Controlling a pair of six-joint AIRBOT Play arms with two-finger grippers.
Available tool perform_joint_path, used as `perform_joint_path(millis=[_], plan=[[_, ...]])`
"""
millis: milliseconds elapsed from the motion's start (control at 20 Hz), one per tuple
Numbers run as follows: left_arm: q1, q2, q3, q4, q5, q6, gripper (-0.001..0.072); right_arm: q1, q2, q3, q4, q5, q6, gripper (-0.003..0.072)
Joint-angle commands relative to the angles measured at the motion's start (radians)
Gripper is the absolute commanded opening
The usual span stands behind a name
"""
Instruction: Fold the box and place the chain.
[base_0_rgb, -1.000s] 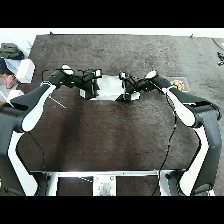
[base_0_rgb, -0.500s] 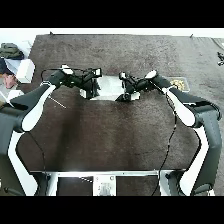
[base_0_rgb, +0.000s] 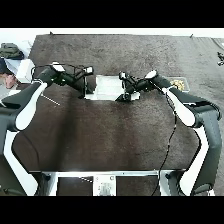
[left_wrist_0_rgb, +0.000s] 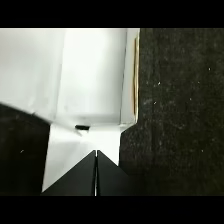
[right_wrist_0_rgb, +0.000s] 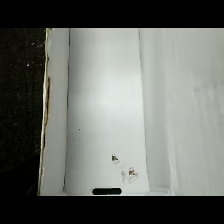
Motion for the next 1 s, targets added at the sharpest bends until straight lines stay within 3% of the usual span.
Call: perform_joint_path(millis=[0, 200, 400, 650, 950], plan=[[0.029, 0.08, 0.002, 0.017, 0.019, -0.095, 0.0007, 0.0, 0.0, 0.0, 0.0, 0.0, 0.0, 0.0209], [0.092, 0.204, -0.01, 0.042, 0.037, -0.409, 0.0006, 0.0, 0.0, 0.001, 0.0, 0.0, 0.0, 0.021], [0.182, 0.213, -0.082, 0.026, 0.048, -0.75, 0.0007, 0.0, 0.0, 0.0, 0.0, 0.0, 0.0, 0.0209], [0.212, 0.203, -0.26, -0.017, 0.142, -0.901, 0.0009, 0.0, 0.0, 0.0, 0.0, 0.0, 0.0, 0.021], [0.191, 0.136, -0.28, -0.091, 0.143, -0.966, 0.0009, 0.0, 0.0, 0.0, 0.0, 0.0, 0.0, 0.021]])
